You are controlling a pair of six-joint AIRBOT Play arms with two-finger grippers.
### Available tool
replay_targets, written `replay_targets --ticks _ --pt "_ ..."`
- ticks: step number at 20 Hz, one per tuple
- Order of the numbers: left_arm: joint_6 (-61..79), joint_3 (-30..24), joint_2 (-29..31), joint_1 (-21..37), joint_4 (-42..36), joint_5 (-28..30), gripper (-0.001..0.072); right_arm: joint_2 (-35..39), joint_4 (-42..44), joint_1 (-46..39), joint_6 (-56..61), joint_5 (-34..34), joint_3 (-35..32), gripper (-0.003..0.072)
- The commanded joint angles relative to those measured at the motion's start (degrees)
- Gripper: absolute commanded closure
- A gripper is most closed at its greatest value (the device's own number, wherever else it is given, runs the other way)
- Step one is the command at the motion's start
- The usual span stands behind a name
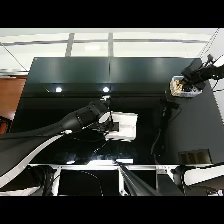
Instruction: Fold the box and place the chain.
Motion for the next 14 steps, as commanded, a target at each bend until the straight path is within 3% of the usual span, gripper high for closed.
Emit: replay_targets --ticks 1,14 --pt "0.02 0.04 0.0 0.04 0.02 0.04 0.068 2.56 0.07 -0.04 -3.5 0.57 0.92 0.0678" --pt "0.02 0.04 0.0 0.04 0.02 0.04 0.068 11.76 2.47 -0.04 -11.69 3.96 10.75 0.0678"
